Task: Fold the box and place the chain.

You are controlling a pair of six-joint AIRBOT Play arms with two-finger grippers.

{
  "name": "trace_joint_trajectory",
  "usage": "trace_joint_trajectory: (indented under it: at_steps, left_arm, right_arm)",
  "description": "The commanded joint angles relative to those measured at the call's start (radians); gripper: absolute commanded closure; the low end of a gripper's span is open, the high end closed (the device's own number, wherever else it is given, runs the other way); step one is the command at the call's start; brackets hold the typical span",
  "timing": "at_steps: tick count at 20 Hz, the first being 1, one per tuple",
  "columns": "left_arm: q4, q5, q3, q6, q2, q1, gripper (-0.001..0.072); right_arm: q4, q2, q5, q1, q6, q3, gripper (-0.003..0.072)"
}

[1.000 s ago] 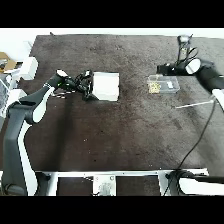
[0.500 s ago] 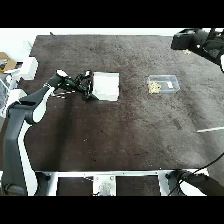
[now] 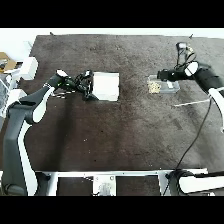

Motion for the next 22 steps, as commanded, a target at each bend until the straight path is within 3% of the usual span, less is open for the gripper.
trace_joint_trajectory:
  at_steps: [1,4,14,15,16,17,22]
  left_arm:
    - [0.0,0.0,0.0,0.0,0.0,0.0,0.0298]
    - [0.0,0.001,0.0,0.0,0.0,0.0,0.0298]
    - [0.0,0.001,0.0,0.0,0.0,0.0,0.0298]
    - [0.0,0.001,0.0,0.0,0.0,0.0,0.0299]
    - [0.0,0.001,0.0,0.0,0.0,0.0,0.0299]
    - [0.001,0.001,0.0,0.0,0.0,0.0,0.0299]
    - [0.0,0.001,0.0,0.0,0.0,0.0,0.0299]
  right_arm:
    - [0.082,-0.16,0.083,-0.018,-0.09,0.085,0.0463]
    - [0.116,-0.23,0.137,-0.016,-0.122,0.177,0.0481]
    - [0.122,-0.301,0.088,-0.009,-0.133,0.214,0.048]
    - [0.122,-0.3,0.088,-0.003,-0.149,0.214,0.0493]
    - [0.122,-0.295,0.088,0.002,-0.158,0.214,0.0643]
    - [0.122,-0.287,0.089,0.004,-0.158,0.213,0.0685]
    - [0.11,-0.187,0.111,0.006,-0.154,0.213,0.0686]
